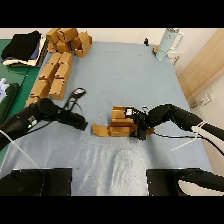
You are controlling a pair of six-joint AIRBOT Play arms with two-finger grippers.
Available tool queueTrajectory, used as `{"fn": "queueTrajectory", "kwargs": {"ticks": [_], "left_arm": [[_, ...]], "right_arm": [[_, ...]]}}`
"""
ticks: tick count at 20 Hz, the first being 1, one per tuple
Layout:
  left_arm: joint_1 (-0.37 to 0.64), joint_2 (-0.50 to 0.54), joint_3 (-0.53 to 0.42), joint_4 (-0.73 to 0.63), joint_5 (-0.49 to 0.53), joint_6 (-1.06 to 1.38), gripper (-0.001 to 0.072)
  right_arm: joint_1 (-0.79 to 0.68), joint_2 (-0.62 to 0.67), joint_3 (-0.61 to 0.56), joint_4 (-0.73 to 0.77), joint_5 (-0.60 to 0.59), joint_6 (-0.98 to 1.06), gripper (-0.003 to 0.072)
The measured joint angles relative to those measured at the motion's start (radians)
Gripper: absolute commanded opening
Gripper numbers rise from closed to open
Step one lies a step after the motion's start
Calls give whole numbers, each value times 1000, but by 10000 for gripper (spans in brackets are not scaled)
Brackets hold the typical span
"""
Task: Fold the box.
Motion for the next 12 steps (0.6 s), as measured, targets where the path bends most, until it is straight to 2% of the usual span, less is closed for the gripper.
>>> {"fn": "queueTrajectory", "kwargs": {"ticks": [3,5,12], "left_arm": [[37,-18,-47,-44,-47,-170,13],[-2,-47,-63,-99,-38,-228,13],[-217,-127,-77,-206,206,-368,14]], "right_arm": [[0,0,0,0,0,0,527],[0,0,0,0,0,0,527],[0,0,0,0,0,0,527]]}}
